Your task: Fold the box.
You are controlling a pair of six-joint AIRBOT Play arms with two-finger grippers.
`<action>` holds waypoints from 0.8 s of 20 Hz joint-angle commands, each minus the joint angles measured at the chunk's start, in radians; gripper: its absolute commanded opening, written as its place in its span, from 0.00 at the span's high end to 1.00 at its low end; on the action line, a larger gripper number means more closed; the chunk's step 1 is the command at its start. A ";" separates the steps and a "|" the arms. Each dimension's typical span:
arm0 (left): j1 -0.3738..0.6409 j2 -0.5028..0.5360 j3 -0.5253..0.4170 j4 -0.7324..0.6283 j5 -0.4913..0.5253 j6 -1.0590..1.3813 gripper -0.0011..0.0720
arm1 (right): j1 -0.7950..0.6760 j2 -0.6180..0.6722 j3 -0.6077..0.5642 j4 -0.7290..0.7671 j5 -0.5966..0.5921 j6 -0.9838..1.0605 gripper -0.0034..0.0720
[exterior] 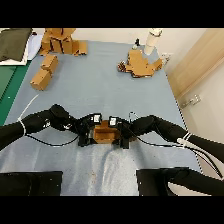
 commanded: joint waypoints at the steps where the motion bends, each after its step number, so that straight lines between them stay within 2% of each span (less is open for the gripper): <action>1: 0.000 0.000 0.000 0.000 0.008 0.000 0.19 | -0.001 0.000 0.000 0.000 0.000 0.000 0.29; 2: -0.001 -0.001 0.000 0.000 0.008 0.000 0.19 | -0.001 0.000 0.000 0.000 0.000 0.000 0.29; 3: -0.001 0.000 0.000 0.000 0.009 0.000 0.27 | -0.001 0.000 0.000 0.000 0.000 0.000 0.29; 4: -0.001 -0.001 0.000 0.006 0.008 -0.001 0.57 | -0.001 0.000 0.000 0.000 0.000 0.000 0.29; 8: 0.000 -0.001 0.000 0.008 0.008 -0.004 0.55 | -0.001 0.000 0.000 0.000 0.000 0.000 0.29; 9: 0.001 0.000 0.000 0.008 0.009 -0.004 0.22 | -0.001 0.000 0.000 0.000 0.000 0.000 0.29; 10: 0.001 0.000 0.000 0.008 0.010 -0.003 0.08 | -0.001 0.000 0.000 0.000 0.000 0.000 0.29; 16: 0.001 0.000 0.000 0.008 0.009 -0.003 0.08 | -0.001 0.000 0.000 0.000 0.001 0.000 0.29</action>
